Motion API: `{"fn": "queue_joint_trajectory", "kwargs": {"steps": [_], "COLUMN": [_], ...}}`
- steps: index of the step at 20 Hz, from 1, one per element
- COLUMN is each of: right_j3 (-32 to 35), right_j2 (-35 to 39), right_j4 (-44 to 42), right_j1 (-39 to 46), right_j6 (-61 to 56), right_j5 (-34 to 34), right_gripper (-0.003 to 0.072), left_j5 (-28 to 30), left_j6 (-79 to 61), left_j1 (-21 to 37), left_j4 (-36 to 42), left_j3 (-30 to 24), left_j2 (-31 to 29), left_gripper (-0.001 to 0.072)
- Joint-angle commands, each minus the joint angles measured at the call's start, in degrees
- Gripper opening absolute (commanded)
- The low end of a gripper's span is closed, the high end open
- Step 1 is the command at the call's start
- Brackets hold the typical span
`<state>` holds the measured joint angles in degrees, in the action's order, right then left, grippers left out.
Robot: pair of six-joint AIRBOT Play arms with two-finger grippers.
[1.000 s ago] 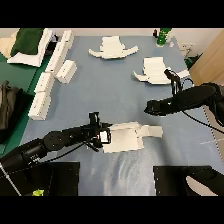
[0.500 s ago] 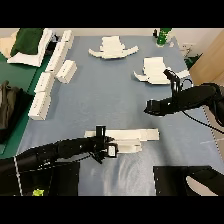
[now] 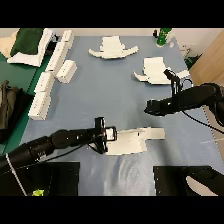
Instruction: Fold the box.
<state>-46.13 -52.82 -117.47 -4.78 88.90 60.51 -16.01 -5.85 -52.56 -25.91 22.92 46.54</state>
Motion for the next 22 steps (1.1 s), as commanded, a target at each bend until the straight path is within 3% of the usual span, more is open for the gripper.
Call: {"fn": "queue_joint_trajectory", "kwargs": {"steps": [1,3,6,11,22], "right_j3": [0.0,0.0,0.0,0.0,0.0], "right_j2": [0.0,0.0,0.0,0.0,0.0], "right_j4": [0.0,0.0,0.0,0.0,0.2], "right_j1": [0.0,0.0,0.0,0.0,-0.3], "right_j6": [0.0,0.0,0.0,0.0,0.3], "right_j5": [0.0,0.0,0.0,-0.1,0.0], "right_gripper": [0.0141,0.0141,0.0141,0.0141,0.0141], "left_j5": [-20.6,-28.6,-34.8,-30.4,-29.4], "left_j6": [4.0,4.0,3.9,2.2,2.4], "left_j1": [10.9,16.3,19.2,17.9,17.9], "left_j4": [-2.0,-4.6,-7.8,-7.2,-0.6], "left_j3": [6.0,8.3,10.8,11.7,11.2], "left_j2": [1.3,4.3,9.0,11.3,15.1], "left_gripper": [0.0013,0.0013,0.0013,0.0014,0.0015]}}
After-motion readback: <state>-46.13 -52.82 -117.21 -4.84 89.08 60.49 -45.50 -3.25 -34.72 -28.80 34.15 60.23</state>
